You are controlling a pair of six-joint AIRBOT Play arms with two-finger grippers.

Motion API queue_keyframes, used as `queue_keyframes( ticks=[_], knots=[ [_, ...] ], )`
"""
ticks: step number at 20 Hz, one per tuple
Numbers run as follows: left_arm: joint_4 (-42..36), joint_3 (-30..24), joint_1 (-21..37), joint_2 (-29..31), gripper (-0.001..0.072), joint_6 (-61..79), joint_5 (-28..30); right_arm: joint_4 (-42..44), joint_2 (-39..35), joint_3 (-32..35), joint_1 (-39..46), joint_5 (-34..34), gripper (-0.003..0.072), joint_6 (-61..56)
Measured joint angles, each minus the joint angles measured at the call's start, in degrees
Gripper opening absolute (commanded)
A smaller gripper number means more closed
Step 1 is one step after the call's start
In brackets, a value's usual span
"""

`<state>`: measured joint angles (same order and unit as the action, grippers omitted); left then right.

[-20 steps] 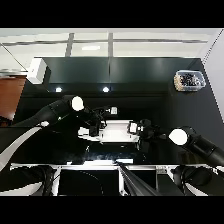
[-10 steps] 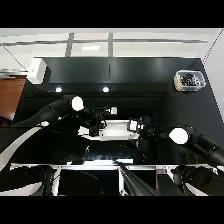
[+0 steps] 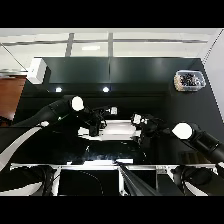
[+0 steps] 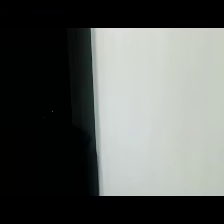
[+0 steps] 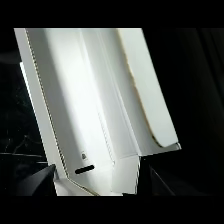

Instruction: Fold the box and place the chain.

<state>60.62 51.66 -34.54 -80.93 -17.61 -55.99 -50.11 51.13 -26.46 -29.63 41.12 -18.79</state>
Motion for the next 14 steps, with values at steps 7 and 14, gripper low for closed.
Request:
queue_keyframes(
  ticks=[7,14],
  knots=[
    [0.00,0.00,0.00,0.00,0.0023,0.00,0.02,6.64,1.95,-0.04,2.45,-1.46,0.0704,4.28],
    [0.00,0.00,0.00,0.00,0.0024,0.00,0.02,12.04,5.79,-0.04,3.43,0.74,0.0704,11.96]
  ],
)
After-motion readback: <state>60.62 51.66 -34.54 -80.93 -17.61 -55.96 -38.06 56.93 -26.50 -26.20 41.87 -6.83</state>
